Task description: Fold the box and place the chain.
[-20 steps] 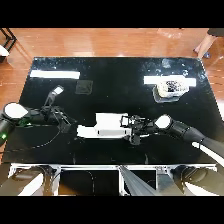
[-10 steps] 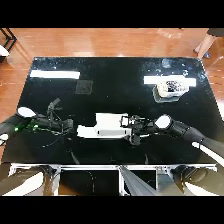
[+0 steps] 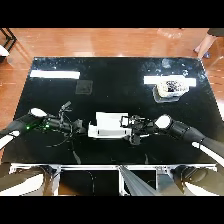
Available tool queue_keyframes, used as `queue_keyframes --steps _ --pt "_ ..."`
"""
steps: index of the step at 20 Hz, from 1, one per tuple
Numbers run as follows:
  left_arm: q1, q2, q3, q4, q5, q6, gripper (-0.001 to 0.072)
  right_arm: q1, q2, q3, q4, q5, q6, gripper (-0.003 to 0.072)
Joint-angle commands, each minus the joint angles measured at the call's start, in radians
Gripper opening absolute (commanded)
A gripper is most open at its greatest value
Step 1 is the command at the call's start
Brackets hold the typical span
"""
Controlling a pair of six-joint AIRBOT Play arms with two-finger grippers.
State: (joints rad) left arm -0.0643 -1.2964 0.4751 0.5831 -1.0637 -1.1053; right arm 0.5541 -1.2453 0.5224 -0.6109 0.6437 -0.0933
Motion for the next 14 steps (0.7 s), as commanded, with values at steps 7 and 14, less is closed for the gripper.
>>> queue_keyframes --steps 7,14 --pt "0.005 0.019 0.002 -0.065 -0.051 0.068 0.0569 0.001 -0.001 0.0 0.0 0.0 0.0 0.024" --pt "-0.024 0.142 0.003 -0.077 -0.028 0.035 0.0569 0.001 -0.001 0.0 0.0 0.0 0.0 0.024"
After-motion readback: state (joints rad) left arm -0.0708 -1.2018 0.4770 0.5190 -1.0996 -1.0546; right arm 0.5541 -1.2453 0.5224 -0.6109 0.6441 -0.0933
